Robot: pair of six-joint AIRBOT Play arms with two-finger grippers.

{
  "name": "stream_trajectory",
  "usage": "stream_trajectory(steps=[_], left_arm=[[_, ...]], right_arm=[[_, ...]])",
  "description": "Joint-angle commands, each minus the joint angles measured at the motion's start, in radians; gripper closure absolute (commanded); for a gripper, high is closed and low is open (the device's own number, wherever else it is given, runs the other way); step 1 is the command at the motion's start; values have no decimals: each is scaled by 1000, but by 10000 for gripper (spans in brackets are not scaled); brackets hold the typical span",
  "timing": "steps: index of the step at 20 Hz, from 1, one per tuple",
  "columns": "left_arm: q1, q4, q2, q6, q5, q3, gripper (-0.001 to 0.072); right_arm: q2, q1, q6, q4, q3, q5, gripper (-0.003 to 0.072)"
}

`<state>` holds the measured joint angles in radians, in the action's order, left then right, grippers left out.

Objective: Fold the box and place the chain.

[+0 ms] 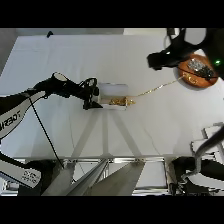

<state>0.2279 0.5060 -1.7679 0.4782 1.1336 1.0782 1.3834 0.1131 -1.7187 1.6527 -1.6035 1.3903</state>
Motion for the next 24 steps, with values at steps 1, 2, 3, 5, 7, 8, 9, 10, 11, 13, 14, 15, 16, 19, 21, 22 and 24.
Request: stream_trajectory(steps=[1, 2, 3, 5, 7, 8, 9, 10, 11, 13, 14, 15, 16, 19, 21, 22, 24], left_arm=[[0, 0, 0, 0, 0, 0, 535], [0, 0, 0, 0, 0, 0, 535], [0, 0, 0, 0, 0, 0, 535], [0, 0, 0, 0, 0, 0, 535], [0, 0, 0, 0, 0, 0, 535], [0, 0, 0, 0, 0, 0, 535], [0, 0, 0, 0, 0, 0, 535], [0, 0, 0, 0, 0, 0, 535], [0, 0, 0, 0, 0, 0, 535], [0, 0, 0, 0, 0, 0, 535], [0, 0, 0, 0, 0, 0, 535], [0, 0, 0, 0, 0, 0, 535], [0, 0, 0, 0, 0, 0, 535], [0, 0, 0, 0, 0, 0, 535], [0, 0, 0, 0, 0, 0, 535], [0, 0, 0, 0, 0, 0, 535], [0, 0, 0, 0, 0, 0, 535]], right_arm=[[34, -221, 23, 43, 0, -13, 322], [54, -283, 23, 40, 0, -33, 323], [74, -337, 23, 41, 0, -57, 323], [117, -423, 40, 39, 0, -118, 323], [177, -470, 55, 34, 0, -162, 325], [215, -485, 54, 34, 0, -174, 324], [257, -498, 51, 34, 0, -196, 323], [294, -507, 42, 34, 0, -228, 323], [331, -517, 27, 34, 0, -274, 322], [390, -542, -11, 13, 0, -351, 323], [417, -555, -13, -11, 0, -372, 323], [444, -568, -12, -37, 0, -388, 322], [466, -577, -12, -52, 0, -404, 321], [519, -581, -12, -65, -1, -464, 321], [542, -581, -13, -78, 0, -482, 329], [554, -581, -12, -89, 0, -480, 333], [568, -581, -7, -123, 0, -468, 399]])
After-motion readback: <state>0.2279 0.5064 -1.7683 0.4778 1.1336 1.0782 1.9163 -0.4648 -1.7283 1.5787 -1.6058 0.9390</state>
